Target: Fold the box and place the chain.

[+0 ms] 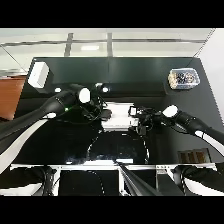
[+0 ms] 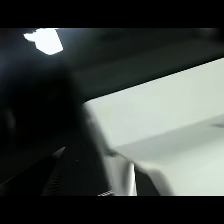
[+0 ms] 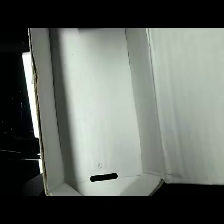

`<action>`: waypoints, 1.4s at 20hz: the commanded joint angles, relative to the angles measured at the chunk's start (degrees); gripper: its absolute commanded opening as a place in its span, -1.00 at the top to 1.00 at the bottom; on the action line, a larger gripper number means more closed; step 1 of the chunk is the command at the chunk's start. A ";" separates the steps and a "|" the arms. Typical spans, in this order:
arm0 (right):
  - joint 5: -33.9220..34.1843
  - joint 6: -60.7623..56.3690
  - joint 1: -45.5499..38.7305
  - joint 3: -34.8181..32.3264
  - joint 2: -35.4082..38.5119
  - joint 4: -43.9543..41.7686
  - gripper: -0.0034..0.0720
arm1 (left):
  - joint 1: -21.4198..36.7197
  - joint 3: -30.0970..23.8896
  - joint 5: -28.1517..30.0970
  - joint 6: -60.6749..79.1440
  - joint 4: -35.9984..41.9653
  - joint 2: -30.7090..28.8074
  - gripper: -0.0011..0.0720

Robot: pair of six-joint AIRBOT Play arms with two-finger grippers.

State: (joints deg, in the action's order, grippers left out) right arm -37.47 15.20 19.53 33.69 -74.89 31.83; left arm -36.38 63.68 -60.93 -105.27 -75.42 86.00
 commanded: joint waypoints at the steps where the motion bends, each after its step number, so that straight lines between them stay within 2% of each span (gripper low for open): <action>1: 0.02 -0.02 0.02 -0.02 0.04 0.00 -0.35 | -2.78 0.63 0.00 -3.61 -6.25 1.18 -0.36; 5: 0.02 -0.02 0.02 -0.02 0.04 0.00 -0.35 | -4.11 2.71 -1.55 -6.80 -6.97 3.65 -0.36; 8: 0.02 -0.02 0.02 -0.02 0.04 0.02 -0.35 | -3.80 2.75 -5.44 -13.90 -6.71 4.11 -0.36; 14: 0.02 -0.02 0.04 -0.02 0.04 0.07 -0.35 | -5.35 2.78 -1.66 -19.12 -6.67 4.26 -0.36; 19: 0.00 -0.02 0.04 -0.02 0.04 0.11 -0.35 | -5.70 4.02 -1.33 -21.16 -7.15 4.46 -0.36; 20: 0.02 -0.02 0.04 -0.02 0.04 0.11 -0.35 | -5.68 4.17 -1.44 -21.18 -7.50 4.55 -0.29; 21: 0.02 -0.02 0.04 -0.02 0.04 0.11 -0.35 | -5.68 4.17 -1.49 -21.18 -7.54 4.66 0.03; 22: 0.02 -0.02 0.04 -0.02 0.04 0.11 -0.35 | -5.70 4.17 -1.49 -21.18 -7.52 4.83 0.22; 23: 0.02 -0.02 0.04 -0.02 0.04 0.11 -0.35 | -5.77 4.17 -1.62 -21.18 -7.43 5.01 0.25; 24: 0.02 -0.02 0.04 -0.02 0.04 0.09 -0.35 | -5.95 4.17 -1.99 -21.18 -7.50 5.16 0.66; 25: 0.02 -0.02 0.04 -0.02 0.04 0.11 -0.35 | -6.03 4.17 -2.19 -21.18 -7.67 5.25 0.84; 26: 0.02 -0.02 0.04 -0.02 0.04 0.09 -0.35 | -6.19 4.17 -2.16 -21.18 -7.80 5.25 0.91; 28: 0.02 -0.02 0.04 -0.02 0.04 0.11 -0.35 | -6.29 4.22 -2.14 -21.18 -7.91 5.25 0.90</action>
State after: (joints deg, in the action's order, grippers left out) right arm -37.41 15.20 19.53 33.69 -74.89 31.97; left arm -42.48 67.81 -62.74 -126.48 -83.09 91.07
